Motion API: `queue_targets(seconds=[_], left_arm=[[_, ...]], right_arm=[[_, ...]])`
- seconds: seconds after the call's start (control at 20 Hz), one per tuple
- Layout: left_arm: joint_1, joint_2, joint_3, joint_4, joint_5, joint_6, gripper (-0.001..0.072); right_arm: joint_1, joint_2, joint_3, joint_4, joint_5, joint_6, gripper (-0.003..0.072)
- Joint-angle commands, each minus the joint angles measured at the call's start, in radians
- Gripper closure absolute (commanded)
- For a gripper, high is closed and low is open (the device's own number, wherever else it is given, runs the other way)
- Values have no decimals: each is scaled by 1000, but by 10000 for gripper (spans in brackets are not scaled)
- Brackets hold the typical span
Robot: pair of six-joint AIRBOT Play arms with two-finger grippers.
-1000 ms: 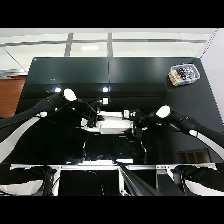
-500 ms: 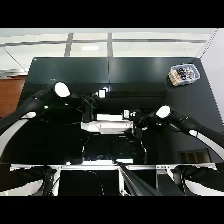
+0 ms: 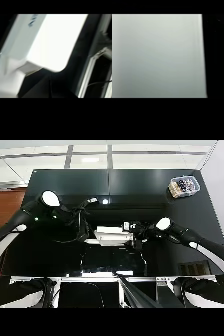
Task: Fold the box and place the chain.
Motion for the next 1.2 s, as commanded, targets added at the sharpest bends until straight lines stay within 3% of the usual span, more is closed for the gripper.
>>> queue_targets(seconds=[0.0, 0.15, 0.25, 0.45, 0.6, 0.75, 0.9, 0.95, 1.05, 1.15], left_arm=[[-20, -31, -33, -234, 154, 62, 679], [-16, -34, -33, -258, 460, 72, 679], [-17, -62, -33, -225, 530, 71, 679], [-35, -154, -34, -123, 461, 48, 680], [-58, -168, -33, -96, 463, 7, 681], [-37, -89, -32, -49, 483, -2, 682], [39, 67, -44, 21, 444, -61, 681], [65, 122, -79, 5, 444, -53, 682], [107, 220, -237, -185, 498, 148, 678], [119, 238, -340, -266, 444, 396, 677]], right_arm=[[1, -1, 0, 0, 2, 0, 549], [1, -1, 0, 0, 1, 0, 548], [1, -1, 0, 1, 0, 0, 549], [1, -1, 0, 1, -1, 0, 549], [1, -1, 0, 2, -1, 0, 549], [1, -1, 0, 2, -1, 0, 549], [1, -1, 0, 2, -1, 0, 549], [1, -1, 0, 2, -1, 0, 549], [1, -1, 0, 2, -1, 0, 549], [1, -1, 0, 2, -1, 0, 549]])
